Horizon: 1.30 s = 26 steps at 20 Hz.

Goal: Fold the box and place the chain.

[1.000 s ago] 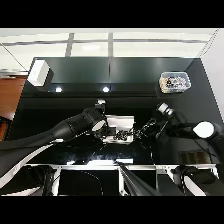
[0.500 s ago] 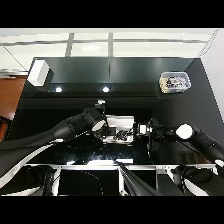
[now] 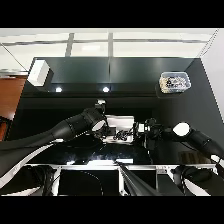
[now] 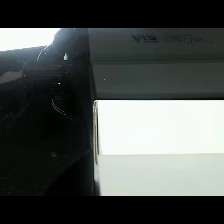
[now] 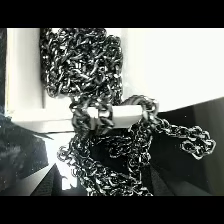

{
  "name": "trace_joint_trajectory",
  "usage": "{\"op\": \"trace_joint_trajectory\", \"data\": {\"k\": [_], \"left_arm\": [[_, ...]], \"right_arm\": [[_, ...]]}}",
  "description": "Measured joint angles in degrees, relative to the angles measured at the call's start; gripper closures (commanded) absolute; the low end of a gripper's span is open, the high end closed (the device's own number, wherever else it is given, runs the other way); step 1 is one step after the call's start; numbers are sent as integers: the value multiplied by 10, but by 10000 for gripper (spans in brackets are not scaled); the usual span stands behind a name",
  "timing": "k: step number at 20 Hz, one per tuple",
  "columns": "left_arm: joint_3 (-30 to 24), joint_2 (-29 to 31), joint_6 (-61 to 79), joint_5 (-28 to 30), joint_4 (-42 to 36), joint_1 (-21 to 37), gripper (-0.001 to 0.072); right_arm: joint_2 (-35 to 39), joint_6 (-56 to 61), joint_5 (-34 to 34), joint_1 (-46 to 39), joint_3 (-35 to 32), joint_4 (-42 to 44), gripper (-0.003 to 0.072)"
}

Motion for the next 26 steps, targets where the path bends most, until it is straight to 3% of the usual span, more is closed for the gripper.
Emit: {"op": "trace_joint_trajectory", "data": {"k": [2,3,4,5,6,7,13,14,15,21,26], "left_arm": [[0,0,0,0,0,0,677],[0,0,0,0,0,0,677],[0,0,0,0,0,0,677],[0,0,0,0,0,0,677],[0,0,0,0,0,0,677],[0,0,0,0,0,0,676],[0,0,0,-1,0,0,677],[0,0,0,0,0,0,677],[0,0,0,-1,0,0,677],[0,0,0,-1,0,0,677],[0,0,0,0,0,0,677]], "right_arm": [[-4,10,0,-15,0,4,-34],[-6,19,-2,-24,0,4,52],[-7,25,-1,-31,0,5,229],[-7,31,-2,-37,0,4,322],[-8,36,-3,-40,0,3,565],[-8,41,-1,-43,0,3,630],[5,112,57,-49,27,-13,633],[13,146,71,-50,42,-13,682],[21,179,97,-50,59,-18,674],[71,370,282,-50,217,-21,674],[82,477,358,-50,330,21,675]]}}
